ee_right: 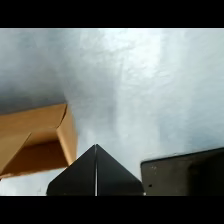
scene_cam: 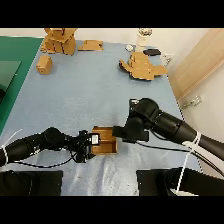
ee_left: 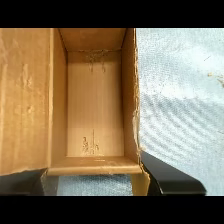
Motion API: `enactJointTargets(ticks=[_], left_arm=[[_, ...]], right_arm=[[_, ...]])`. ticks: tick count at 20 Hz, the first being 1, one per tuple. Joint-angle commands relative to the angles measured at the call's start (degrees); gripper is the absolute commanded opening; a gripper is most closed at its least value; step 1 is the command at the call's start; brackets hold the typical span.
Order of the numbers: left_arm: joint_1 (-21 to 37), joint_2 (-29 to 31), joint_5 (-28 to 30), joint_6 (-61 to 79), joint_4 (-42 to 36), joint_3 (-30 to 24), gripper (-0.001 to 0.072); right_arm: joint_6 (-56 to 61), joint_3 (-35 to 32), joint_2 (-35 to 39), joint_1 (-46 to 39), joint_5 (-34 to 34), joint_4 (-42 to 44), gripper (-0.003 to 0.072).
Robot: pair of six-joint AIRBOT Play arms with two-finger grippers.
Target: Fold the box.
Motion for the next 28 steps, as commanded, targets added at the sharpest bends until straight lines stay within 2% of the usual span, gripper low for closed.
enactJointTargets(ticks=[1,2,3,4,5,6,7,8,9,12,16,18,24,28], left_arm=[[0.0,0.0,0.0,0.0,0.0,0.1,0.054],[0.0,0.0,0.0,0.0,0.0,0.1,0.054],[0.0,0.0,0.0,0.0,0.0,0.1,0.054],[0.0,0.0,0.0,0.0,0.0,0.1,0.054],[0.0,0.0,0.0,0.0,0.0,0.1,0.054],[0.0,0.0,0.0,0.0,0.0,0.1,0.054],[0.0,0.0,0.0,0.0,0.0,0.1,0.054],[0.0,0.0,0.0,0.0,0.0,0.1,0.054],[0.0,0.0,0.1,0.0,0.0,0.1,0.054],[0.0,0.0,-0.1,0.0,0.0,0.1,0.054],[0.0,0.0,-0.2,0.0,0.0,0.1,0.054],[0.0,0.0,-0.5,0.0,0.0,0.1,0.0541],[0.0,0.0,-0.4,0.0,0.0,0.1,0.054],[0.0,0.0,-0.3,0.0,0.0,0.1,0.054]], right_arm=[[-9.8,-0.8,-0.1,-9.8,1.7,-3.1,-0.0001],[-14.5,-2.0,-0.4,-15.5,6.9,-2.1,-0.0001],[-21.9,-3.1,-1.1,-21.8,14.1,4.0,-0.0001],[-33.9,-3.9,-2.7,-29.1,21.8,17.7,-0.0001],[-46.9,-4.2,-5.2,-35.5,25.0,34.6,-0.0001],[-60.1,-4.1,-8.5,-40.5,24.0,52.6,-0.0002],[-68.8,-4.1,-11.7,-43.0,19.8,64.1,-0.0001],[-74.1,-4.1,-14.8,-43.9,14.8,68.8,-0.0001],[-75.6,-4.1,-17.2,-43.5,12.0,68.3,-0.0001],[-86.3,-4.6,-21.5,-38.9,10.9,68.2,-0.0001],[-96.7,-6.4,-19.9,-29.8,6.8,68.2,-0.0002],[-99.4,-8.4,-17.2,-25.7,7.1,68.1,-0.0002],[-111.5,-16.7,-3.4,-22.7,18.1,63.2,0.0001],[-115.6,-24.7,8.3,-14.8,33.7,55.6,0.0002]])
